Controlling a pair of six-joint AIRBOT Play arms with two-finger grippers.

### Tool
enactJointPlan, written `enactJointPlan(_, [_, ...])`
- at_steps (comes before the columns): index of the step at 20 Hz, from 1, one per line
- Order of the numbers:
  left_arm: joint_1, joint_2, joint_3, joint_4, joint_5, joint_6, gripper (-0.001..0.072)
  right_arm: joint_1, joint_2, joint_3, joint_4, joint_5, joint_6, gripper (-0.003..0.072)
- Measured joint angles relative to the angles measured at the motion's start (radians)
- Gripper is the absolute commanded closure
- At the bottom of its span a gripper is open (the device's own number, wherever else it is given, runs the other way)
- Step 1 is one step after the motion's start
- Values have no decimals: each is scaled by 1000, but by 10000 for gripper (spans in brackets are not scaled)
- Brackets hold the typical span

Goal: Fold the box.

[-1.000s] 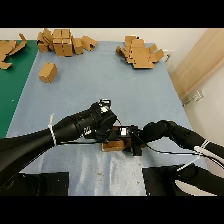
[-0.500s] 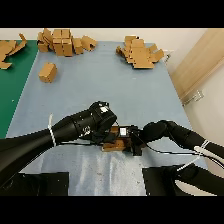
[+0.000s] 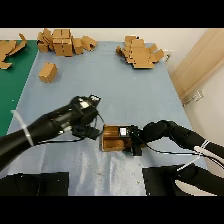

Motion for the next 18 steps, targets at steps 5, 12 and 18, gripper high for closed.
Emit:
enactJointPlan(5, [390,119,-192,-306,122,636,699,0,0,0,-1,0,0,180])
enactJointPlan(12, [580,59,-256,-651,448,1386,702,0,0,0,-3,0,0,180])
enactJointPlan(18, [444,113,-409,-731,612,1698,699,0,0,0,-3,0,0,180])
